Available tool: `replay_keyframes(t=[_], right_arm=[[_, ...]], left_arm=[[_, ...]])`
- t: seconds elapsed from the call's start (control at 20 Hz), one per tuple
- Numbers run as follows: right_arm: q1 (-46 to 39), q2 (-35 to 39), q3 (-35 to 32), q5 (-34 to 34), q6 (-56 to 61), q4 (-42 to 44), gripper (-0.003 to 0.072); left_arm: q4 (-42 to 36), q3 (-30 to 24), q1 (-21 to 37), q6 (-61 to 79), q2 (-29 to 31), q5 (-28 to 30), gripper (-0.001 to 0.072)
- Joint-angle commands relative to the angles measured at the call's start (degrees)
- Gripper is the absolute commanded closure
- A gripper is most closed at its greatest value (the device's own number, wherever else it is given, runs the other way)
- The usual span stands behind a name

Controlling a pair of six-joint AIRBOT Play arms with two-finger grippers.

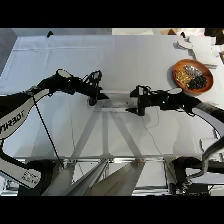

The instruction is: Fold the box and place the chain.

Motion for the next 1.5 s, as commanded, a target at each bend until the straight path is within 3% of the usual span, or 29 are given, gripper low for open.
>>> replay_keyframes(t=[0.0,0.8,0.9,0.95,1.1,1.45], right_arm=[[1.0,-1.7,0.0,-0.2,-0.2,-0.5,0.0038],[-0.1,-2.2,0.0,0.2,3.3,-1.0,0.0054],[-0.1,-2.2,0.0,0.5,3.3,-2.1,0.0284],[-0.1,-2.2,0.1,0.5,3.5,-2.1,0.0306],[-0.1,-2.2,0.1,0.3,3.6,-1.9,0.0246],[-0.1,-2.1,0.0,0.4,3.5,-1.9,0.0245]], left_arm=[[-0.1,0.0,0.0,-0.1,0.0,0.2,0.07],[-0.1,0.0,0.0,-0.1,0.0,0.2,0.07],[-0.1,0.0,0.0,-0.1,0.0,0.2,0.07],[-0.1,0.0,0.0,-0.1,0.0,0.2,0.07],[-0.1,0.0,0.0,-0.1,0.0,0.2,0.07],[-0.1,0.0,0.0,-0.1,0.0,0.2,0.07]])
